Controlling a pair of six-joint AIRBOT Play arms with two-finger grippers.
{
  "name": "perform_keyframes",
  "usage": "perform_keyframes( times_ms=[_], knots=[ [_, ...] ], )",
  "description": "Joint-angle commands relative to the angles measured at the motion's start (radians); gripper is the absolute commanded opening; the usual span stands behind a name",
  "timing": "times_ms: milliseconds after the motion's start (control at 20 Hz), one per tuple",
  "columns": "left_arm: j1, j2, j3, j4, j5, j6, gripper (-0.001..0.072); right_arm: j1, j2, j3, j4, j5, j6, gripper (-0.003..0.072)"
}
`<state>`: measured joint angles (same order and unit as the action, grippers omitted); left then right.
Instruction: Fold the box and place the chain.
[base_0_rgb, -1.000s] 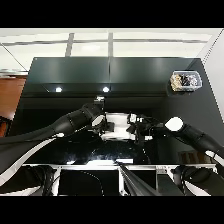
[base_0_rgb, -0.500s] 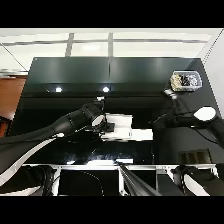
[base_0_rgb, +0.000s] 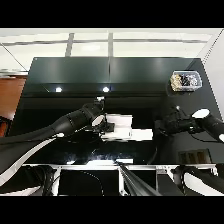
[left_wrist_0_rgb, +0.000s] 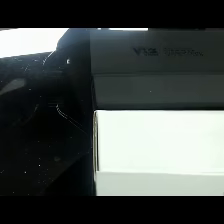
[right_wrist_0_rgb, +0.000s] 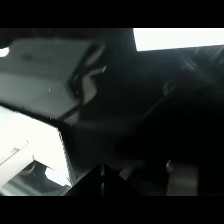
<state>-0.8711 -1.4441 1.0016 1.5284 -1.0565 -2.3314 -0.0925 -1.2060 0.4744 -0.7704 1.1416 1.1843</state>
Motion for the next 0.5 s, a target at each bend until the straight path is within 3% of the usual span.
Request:
perform_keyframes(
  times_ms=[0, 50, 150, 250, 300, 450],
  knots=[
    [0.001, -0.001, 0.000, 0.000, 0.000, 0.001, 0.0030, 0.084, -0.065, -0.002, 0.134, 0.001, -0.084, 0.0029],
    [0.001, -0.001, 0.000, 0.000, -0.001, 0.001, 0.0030, 0.096, -0.065, -0.001, 0.191, 0.013, -0.147, 0.0031],
    [0.001, -0.001, 0.000, 0.000, -0.001, 0.001, 0.0030, 0.102, -0.064, -0.001, 0.269, 0.042, -0.191, 0.0172],
    [0.000, -0.001, 0.000, 0.000, -0.002, 0.001, 0.0030, 0.102, -0.064, -0.001, 0.287, 0.095, -0.252, 0.0598],
    [0.000, -0.001, 0.000, 0.000, -0.001, 0.001, 0.0030, 0.102, -0.064, -0.001, 0.286, 0.124, -0.271, 0.0628],
    [0.001, -0.001, 0.000, 0.000, 0.000, 0.001, 0.0030, 0.111, -0.064, -0.001, 0.289, 0.163, -0.250, 0.0610]
  ],
)
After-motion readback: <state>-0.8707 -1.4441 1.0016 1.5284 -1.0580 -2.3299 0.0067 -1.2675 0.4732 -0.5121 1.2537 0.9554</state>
